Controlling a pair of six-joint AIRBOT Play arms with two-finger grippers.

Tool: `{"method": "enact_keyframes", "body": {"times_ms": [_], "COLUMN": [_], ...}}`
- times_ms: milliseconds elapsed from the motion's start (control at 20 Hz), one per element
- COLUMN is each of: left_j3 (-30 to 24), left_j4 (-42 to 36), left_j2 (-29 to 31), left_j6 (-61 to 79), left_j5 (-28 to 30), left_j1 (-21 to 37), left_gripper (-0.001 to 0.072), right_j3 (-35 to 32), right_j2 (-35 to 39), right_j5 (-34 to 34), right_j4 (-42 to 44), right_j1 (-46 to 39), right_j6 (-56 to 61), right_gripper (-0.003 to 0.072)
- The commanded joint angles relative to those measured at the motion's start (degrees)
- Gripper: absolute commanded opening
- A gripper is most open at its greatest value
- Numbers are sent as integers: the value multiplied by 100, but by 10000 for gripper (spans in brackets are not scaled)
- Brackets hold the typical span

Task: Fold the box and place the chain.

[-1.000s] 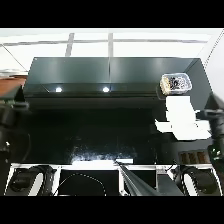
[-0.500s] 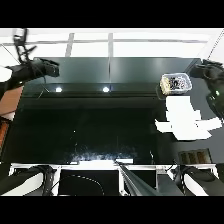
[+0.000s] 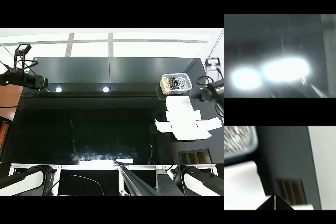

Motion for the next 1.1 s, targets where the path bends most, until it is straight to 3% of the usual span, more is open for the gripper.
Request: {"method": "enact_keyframes", "body": {"times_ms": [0, 100, 250, 400, 450, 550, 600, 650, 700, 800, 900, 950, 1050], "left_j3": [28, -87, -577, -1322, -1462, -1596, -1600, -1600, -1600, -1600, -1600, -1600, -1600], "left_j4": [166, -46, -796, -1316, -1320, -1318, -1316, -1320, -1318, -1316, -1316, -1316, -1285], "left_j2": [264, 656, 1478, 2144, 2181, 2107, 2041, 1976, 1921, 1867, 1867, 1867, 1867], "left_j6": [-269, -273, -273, -105, -66, -70, -68, -72, -68, -72, -74, -74, -74], "left_j5": [-1034, -1108, -726, -321, -334, -302, -170, -125, -122, -122, -133, -153, -105], "left_j1": [337, 654, 1121, 1134, 1123, 1130, 1130, 1130, 1121, 1119, 1119, 1117, 1119], "left_gripper": [191, 191, 191, 178, 169, 158, 177, 348, 699, 710, 710, 710, 710], "right_j3": [55, 52, 52, -13, -17, -17, -17, -15, -9, 151, 501, 758, 1213], "right_j2": [485, 951, 1305, 1283, 1237, 1019, 833, 603, 317, -339, -1137, -1569, -2175], "right_j5": [-1110, -1056, -789, -306, -96, 175, 170, 131, 144, 107, -752, -1298, -1681], "right_j4": [516, 520, 619, 1521, 1895, 2253, 2192, 2116, 2269, 3790, 5858, 6144, 5624], "right_j1": [-723, -1491, -2791, -3897, -4157, -4424, -4524, -4660, -4850, -5228, -5469, -5466, -5287], "right_j6": [-463, -358, -238, -378, -780, -1390, -1401, -1414, -1585, -3032, -5099, -5545, -5602], "right_gripper": [21, 21, 21, 23, 68, 685, 710, 710, 710, 710, 709, 709, 708]}}
